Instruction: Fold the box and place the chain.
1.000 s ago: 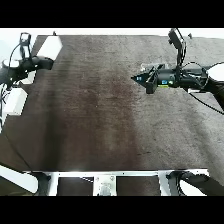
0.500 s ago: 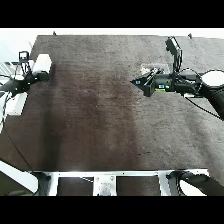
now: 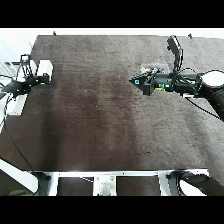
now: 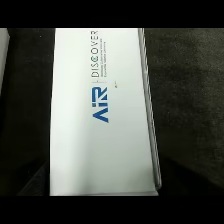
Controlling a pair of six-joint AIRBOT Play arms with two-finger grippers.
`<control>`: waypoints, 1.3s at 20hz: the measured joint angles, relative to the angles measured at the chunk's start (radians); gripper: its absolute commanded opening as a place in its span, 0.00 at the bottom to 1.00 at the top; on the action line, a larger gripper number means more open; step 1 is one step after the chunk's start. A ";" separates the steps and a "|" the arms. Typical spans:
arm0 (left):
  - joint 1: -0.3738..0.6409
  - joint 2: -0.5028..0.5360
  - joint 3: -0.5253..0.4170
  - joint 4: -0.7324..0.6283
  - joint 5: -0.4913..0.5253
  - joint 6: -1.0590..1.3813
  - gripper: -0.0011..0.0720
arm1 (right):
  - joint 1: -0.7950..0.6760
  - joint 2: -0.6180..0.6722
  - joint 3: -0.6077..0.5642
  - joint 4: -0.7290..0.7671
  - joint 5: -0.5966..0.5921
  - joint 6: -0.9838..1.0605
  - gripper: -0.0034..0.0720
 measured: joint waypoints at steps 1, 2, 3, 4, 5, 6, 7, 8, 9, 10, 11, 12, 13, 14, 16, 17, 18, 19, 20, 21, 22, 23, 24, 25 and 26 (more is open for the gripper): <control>0.000 0.003 0.000 0.002 -0.010 -0.003 0.99 | 0.000 0.000 0.000 0.011 0.000 0.000 0.36; 0.000 0.006 0.000 0.004 -0.022 -0.006 0.99 | 0.000 0.000 0.000 0.018 0.000 0.000 0.45; 0.000 0.015 -0.001 0.011 -0.035 -0.009 0.99 | 0.000 0.001 0.000 0.025 0.000 0.000 0.56; 0.003 0.030 -0.001 0.023 -0.045 -0.010 0.99 | -0.001 0.003 0.000 0.030 0.000 0.000 0.61; 0.010 0.051 -0.001 0.040 -0.054 -0.015 0.99 | -0.003 0.006 0.000 0.038 0.001 0.000 0.61; 0.020 0.073 -0.001 0.059 -0.055 -0.026 0.99 | -0.006 0.013 0.000 0.044 0.002 0.000 0.61; 0.036 0.099 -0.001 0.078 -0.061 -0.044 0.99 | -0.010 0.022 0.000 0.050 0.004 0.000 0.61; 0.054 0.128 -0.001 0.093 -0.072 -0.061 0.99 | -0.016 0.035 0.000 0.055 0.005 0.000 0.61; 0.074 0.161 0.000 0.105 -0.091 -0.074 0.97 | -0.024 0.055 0.000 0.058 0.007 0.005 0.59; 0.093 0.192 -0.001 0.114 -0.116 -0.086 0.94 | -0.032 0.077 0.000 0.060 0.008 0.015 0.46; 0.111 0.227 -0.001 0.121 -0.149 -0.096 0.49 | -0.042 0.105 0.000 0.063 0.009 0.025 0.23; 0.125 0.266 -0.001 0.127 -0.187 -0.101 0.05 | -0.051 0.135 0.000 0.064 0.011 0.032 0.06; 0.132 0.302 -0.001 0.129 -0.232 -0.101 0.04 | -0.061 0.167 -0.001 0.065 0.013 0.040 0.06; 0.135 0.339 -0.001 0.130 -0.282 -0.089 0.03 | -0.071 0.203 -0.004 0.060 0.012 0.045 0.06; 0.127 0.432 -0.006 0.117 -0.353 -0.067 0.03 | -0.092 0.272 -0.020 0.020 -0.001 0.074 0.06; 0.114 0.484 -0.018 0.110 -0.362 -0.054 0.03 | -0.100 0.308 -0.036 -0.011 -0.021 0.094 0.06; 0.094 0.543 -0.039 0.103 -0.361 -0.039 0.03 | -0.105 0.343 -0.056 -0.046 -0.043 0.110 0.06; 0.066 0.612 -0.072 0.096 -0.343 -0.018 0.03 | -0.110 0.381 -0.084 -0.077 -0.074 0.124 0.06; 0.039 0.686 -0.113 0.089 -0.317 0.004 0.03 | -0.112 0.418 -0.113 -0.102 -0.109 0.133 0.06; 0.016 0.755 -0.157 0.080 -0.289 0.023 0.03 | -0.114 0.458 -0.147 -0.129 -0.151 0.140 0.06; -0.009 0.829 -0.212 0.067 -0.269 0.045 0.03 | -0.117 0.496 -0.182 -0.153 -0.192 0.146 0.06; -0.034 0.899 -0.268 0.053 -0.262 0.069 0.03 | -0.117 0.537 -0.220 -0.174 -0.237 0.152 0.06; -0.060 0.972 -0.331 0.037 -0.255 0.094 0.03 | -0.119 0.577 -0.259 -0.195 -0.270 0.154 0.06; -0.085 1.052 -0.403 0.025 -0.248 0.121 0.03 | -0.119 0.620 -0.301 -0.214 -0.304 0.156 0.06; -0.108 1.134 -0.481 0.009 -0.240 0.141 0.03 | -0.119 0.660 -0.341 -0.231 -0.328 0.158 0.06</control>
